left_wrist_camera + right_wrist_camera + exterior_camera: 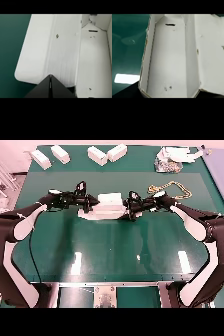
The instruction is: Fold the box and place the chain.
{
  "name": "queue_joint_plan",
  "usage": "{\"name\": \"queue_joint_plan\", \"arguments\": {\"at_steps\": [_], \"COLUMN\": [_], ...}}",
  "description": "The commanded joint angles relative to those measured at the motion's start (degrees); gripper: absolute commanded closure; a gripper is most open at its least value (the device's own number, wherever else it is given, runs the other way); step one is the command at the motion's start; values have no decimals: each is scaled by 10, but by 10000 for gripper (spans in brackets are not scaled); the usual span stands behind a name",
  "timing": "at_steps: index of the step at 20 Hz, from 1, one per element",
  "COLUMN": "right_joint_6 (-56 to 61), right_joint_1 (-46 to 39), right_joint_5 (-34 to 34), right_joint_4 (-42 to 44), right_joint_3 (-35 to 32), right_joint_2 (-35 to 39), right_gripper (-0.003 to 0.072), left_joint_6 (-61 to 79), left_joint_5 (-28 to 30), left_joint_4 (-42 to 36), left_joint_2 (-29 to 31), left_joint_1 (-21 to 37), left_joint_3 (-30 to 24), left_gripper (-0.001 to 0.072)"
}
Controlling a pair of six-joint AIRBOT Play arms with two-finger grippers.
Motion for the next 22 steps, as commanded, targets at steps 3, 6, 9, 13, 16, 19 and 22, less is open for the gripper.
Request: {"name": "queue_joint_plan", "arguments": {"at_steps": [3,6,9,13,16,19,22], "right_joint_6": [0,0,0,0,0,0,0], "right_joint_1": [0,0,0,0,0,0,0], "right_joint_5": [0,0,0,0,0,0,0], "right_joint_4": [0,0,0,0,-1,0,0], "right_joint_3": [0,0,0,0,0,0,0], "right_joint_2": [0,0,0,0,0,0,0], "right_gripper": [111,111,111,111,111,110,111], "left_joint_6": [17,18,17,13,-22,-123,-169], "left_joint_5": [-4,-37,-77,-193,-263,-240,-200], "left_joint_4": [-5,-43,-47,-42,-12,98,156], "left_joint_2": [1,17,36,51,51,51,51], "left_joint_1": [0,5,19,73,119,120,85], "left_joint_3": [6,9,15,17,18,18,18], "left_gripper": [688,394,393,391,285,42,43]}}
